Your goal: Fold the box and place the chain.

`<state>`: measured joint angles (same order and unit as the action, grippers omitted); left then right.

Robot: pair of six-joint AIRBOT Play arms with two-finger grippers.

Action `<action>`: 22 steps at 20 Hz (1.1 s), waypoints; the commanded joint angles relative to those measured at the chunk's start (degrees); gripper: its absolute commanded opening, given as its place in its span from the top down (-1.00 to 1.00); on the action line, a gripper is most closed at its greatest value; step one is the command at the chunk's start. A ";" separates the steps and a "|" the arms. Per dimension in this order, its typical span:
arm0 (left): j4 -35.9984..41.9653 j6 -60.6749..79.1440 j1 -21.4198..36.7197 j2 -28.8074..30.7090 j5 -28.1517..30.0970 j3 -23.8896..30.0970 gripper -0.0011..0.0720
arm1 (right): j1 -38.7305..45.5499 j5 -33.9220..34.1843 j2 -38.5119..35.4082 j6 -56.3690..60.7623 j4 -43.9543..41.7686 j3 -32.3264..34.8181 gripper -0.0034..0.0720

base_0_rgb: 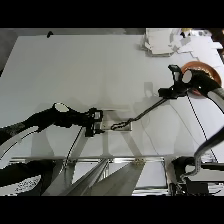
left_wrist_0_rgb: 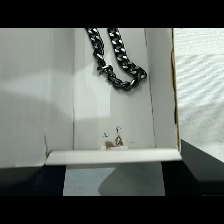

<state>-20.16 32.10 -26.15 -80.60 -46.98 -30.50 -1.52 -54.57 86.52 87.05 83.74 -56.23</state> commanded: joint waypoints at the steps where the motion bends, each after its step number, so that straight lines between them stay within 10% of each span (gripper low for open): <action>1: -0.02 0.00 0.00 0.02 0.02 0.02 0.93 | -0.02 -0.98 0.15 -0.11 -0.15 0.04 0.85; 14: -0.02 0.00 0.00 0.02 0.02 0.02 0.93 | -0.94 -8.57 -24.98 -6.82 -7.82 0.07 0.85; 22: -0.02 0.00 0.00 0.02 0.02 0.02 0.93 | -19.76 -13.53 -36.68 -6.43 -12.31 0.04 0.85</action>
<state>-20.16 32.08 -26.15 -80.60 -46.96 -30.50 -14.46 -66.63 53.56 79.66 72.77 -56.12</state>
